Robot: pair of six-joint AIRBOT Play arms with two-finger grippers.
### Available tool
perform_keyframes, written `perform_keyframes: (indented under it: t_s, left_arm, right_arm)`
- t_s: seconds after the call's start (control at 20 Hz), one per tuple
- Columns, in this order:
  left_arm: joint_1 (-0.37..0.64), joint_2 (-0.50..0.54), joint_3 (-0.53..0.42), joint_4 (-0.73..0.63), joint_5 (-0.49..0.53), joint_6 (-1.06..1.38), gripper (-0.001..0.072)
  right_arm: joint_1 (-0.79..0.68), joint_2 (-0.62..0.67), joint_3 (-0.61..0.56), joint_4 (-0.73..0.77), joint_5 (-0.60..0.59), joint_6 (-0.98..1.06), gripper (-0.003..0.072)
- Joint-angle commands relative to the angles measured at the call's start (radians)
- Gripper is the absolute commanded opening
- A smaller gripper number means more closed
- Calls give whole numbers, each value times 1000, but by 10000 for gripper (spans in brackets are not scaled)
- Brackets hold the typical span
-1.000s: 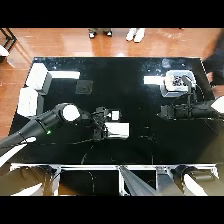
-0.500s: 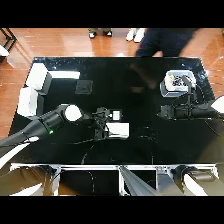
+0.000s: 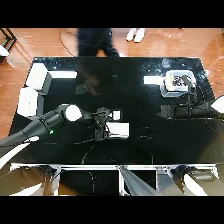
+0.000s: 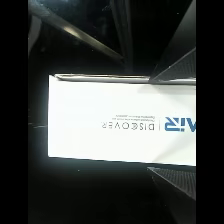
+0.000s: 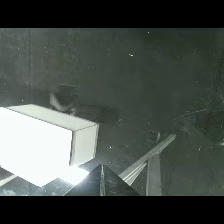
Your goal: Fold the box and place the chain.
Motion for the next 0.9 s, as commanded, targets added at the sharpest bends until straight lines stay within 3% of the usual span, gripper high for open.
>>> perform_keyframes:
  t_s: [0.0,0.4,0.45,0.5,0.55,0.6,0.65,0.7,0.85]
  left_arm:
    - [0,-4,0,0,0,0,636]
    - [-1,-43,0,0,-2,0,632]
    - [-1,-43,0,1,-1,0,602]
    - [-1,-42,1,2,-3,-1,493]
    - [0,-39,6,8,-23,-6,287]
    - [0,-34,19,22,-59,-12,157]
    - [0,-29,41,48,-97,-66,81]
    - [0,-22,63,89,-127,-145,41]
    - [18,30,111,233,-213,-337,21]
  right_arm:
    - [0,1,0,0,-2,0,21]
    - [0,1,0,0,-8,0,20]
    - [0,1,0,0,-8,0,20]
    - [0,1,0,0,-7,0,20]
    - [0,1,0,0,-7,0,20]
    - [0,1,0,0,-7,0,20]
    - [0,1,0,0,-7,0,20]
    - [0,1,0,0,-7,0,20]
    - [0,1,0,0,-7,0,21]
